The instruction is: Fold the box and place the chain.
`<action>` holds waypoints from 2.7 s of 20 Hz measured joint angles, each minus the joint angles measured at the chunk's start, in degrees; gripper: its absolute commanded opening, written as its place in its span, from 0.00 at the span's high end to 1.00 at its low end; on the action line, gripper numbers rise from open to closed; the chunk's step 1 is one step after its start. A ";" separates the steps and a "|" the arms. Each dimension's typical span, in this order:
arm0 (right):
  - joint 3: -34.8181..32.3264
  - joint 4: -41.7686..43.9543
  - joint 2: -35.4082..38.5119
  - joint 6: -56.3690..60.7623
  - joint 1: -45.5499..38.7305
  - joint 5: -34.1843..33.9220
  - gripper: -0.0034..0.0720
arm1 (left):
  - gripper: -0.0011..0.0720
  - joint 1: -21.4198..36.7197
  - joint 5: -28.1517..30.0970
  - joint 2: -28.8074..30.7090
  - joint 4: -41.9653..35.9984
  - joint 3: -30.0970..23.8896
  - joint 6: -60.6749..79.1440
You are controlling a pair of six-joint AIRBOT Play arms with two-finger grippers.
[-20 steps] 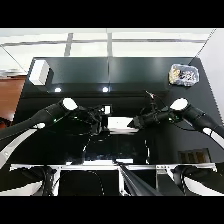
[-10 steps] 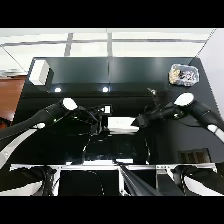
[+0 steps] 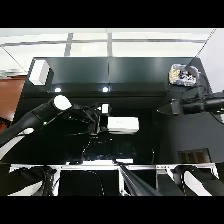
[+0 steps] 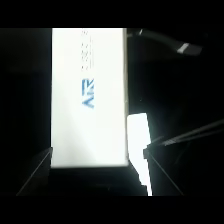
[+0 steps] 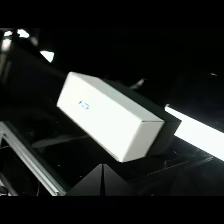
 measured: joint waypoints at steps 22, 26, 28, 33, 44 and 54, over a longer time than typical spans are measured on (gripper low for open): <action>-1.51 -0.72 1.57 -0.81 -2.75 -7.08 0.94 | 0.02 -7.85 -1.73 -17.62 -8.02 13.46 -11.34; -1.51 -0.74 1.57 -0.83 -2.75 -7.23 0.94 | 0.02 -8.20 -2.71 -17.73 -4.96 13.90 -9.44; -1.51 -0.74 1.57 -0.85 -2.75 -7.26 0.94 | 0.02 -8.61 -2.80 -17.77 -1.95 14.19 -9.03; -1.51 -0.72 1.57 -0.85 -2.75 -7.30 0.94 | 0.03 -10.86 -0.35 -17.88 4.96 14.49 -11.04; -1.51 -0.68 1.57 -0.83 -2.75 -7.30 0.94 | 0.60 -5.51 -11.54 -13.31 33.03 23.32 -45.07; -1.51 -0.68 1.57 -0.81 -2.75 -7.15 0.94 | 0.60 38.12 -28.63 -6.38 46.90 22.18 -73.40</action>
